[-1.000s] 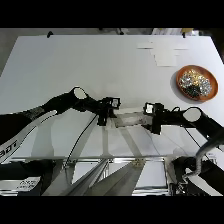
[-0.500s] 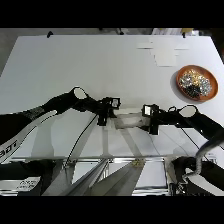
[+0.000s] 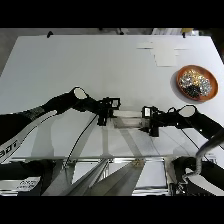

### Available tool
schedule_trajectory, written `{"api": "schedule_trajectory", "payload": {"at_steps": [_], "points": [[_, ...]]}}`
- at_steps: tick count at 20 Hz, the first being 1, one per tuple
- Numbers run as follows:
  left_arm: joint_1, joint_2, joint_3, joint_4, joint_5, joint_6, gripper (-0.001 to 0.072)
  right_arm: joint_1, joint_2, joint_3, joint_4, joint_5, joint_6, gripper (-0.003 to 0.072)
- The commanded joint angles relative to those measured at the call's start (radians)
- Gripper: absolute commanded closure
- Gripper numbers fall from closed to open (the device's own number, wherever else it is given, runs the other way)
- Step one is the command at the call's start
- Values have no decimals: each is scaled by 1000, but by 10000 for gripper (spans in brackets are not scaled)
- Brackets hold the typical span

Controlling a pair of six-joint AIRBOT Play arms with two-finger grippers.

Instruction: Fold the box and place the chain.

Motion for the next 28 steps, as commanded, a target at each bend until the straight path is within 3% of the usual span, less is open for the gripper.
{"api": "schedule_trajectory", "payload": {"at_steps": [1,7,11,28], "points": [[0,1,1,-1,0,-2,699,5,-16,-1,-2,6,3,148],[0,1,1,-1,0,-2,699,26,-40,-1,-4,-15,-12,151],[0,1,1,-1,0,-2,699,24,-41,-1,-3,-13,-12,226],[0,1,1,-1,0,-2,699,24,-41,0,-4,-14,-12,219]]}}
